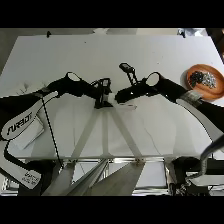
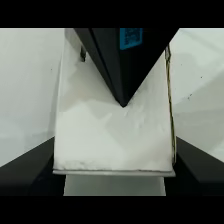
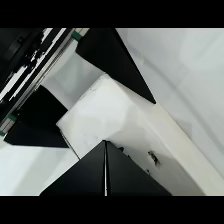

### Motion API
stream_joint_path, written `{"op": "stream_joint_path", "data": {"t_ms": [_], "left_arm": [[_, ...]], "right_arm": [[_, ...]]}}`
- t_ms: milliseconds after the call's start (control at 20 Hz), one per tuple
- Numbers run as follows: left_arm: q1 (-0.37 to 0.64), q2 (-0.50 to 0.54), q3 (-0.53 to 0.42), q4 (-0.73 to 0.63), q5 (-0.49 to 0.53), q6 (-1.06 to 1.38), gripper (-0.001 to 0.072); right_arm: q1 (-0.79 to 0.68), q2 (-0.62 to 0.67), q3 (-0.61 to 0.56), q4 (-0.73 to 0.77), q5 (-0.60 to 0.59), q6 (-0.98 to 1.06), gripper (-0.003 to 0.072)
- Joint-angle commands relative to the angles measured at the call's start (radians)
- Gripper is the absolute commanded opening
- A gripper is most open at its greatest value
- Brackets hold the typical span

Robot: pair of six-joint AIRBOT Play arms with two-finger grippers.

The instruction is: Fold the box and place the chain.

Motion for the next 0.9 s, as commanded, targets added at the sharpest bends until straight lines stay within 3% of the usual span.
{"op": "stream_joint_path", "data": {"t_ms": [0, 350, 550, 850], "left_arm": [[0.002, 0.000, 0.001, 0.000, 0.003, -0.003, 0.0217], [0.002, 0.000, 0.001, 0.000, 0.003, -0.003, 0.0217], [0.002, 0.000, 0.001, 0.000, 0.003, -0.003, 0.0217], [0.002, 0.000, 0.001, 0.000, 0.003, -0.003, 0.0217]], "right_arm": [[-0.003, 0.063, 0.002, 0.014, -0.019, -0.002, 0.0007], [-0.069, 0.134, -0.007, -0.024, 0.026, -0.002, 0.0007], [-0.124, 0.138, -0.104, -0.024, 0.042, -0.009, 0.0008], [-0.142, 0.137, -0.202, -0.025, -0.109, -0.005, 0.0008]]}}
